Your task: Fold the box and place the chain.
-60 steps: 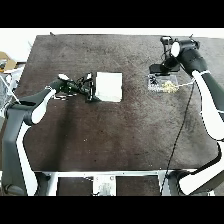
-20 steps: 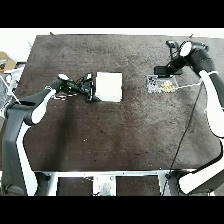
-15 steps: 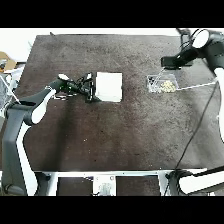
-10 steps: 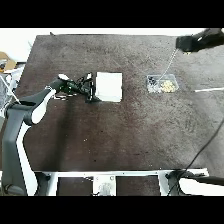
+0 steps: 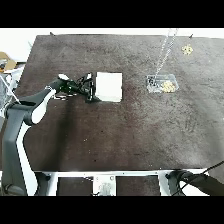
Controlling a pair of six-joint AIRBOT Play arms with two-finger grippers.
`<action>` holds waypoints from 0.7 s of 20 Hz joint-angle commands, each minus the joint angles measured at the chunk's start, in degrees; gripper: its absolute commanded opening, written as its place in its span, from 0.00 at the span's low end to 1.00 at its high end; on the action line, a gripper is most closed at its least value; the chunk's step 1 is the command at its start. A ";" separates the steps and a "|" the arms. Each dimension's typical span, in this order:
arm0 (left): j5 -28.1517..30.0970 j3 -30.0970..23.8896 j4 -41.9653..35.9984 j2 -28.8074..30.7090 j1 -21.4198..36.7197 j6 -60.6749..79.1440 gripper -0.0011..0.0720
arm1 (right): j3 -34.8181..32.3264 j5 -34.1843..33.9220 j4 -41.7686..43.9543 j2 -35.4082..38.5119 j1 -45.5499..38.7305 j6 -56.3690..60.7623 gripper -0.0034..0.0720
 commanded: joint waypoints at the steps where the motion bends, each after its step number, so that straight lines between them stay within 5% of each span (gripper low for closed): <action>1: 0.02 -0.02 0.02 -0.02 -0.04 0.02 0.55 | 0.00 -5.53 0.02 0.83 5.27 -1.38 0.05; 14: 0.02 -0.02 0.02 -0.02 -0.04 0.02 0.55 | -0.22 -17.25 0.35 -7.54 16.35 -1.09 0.05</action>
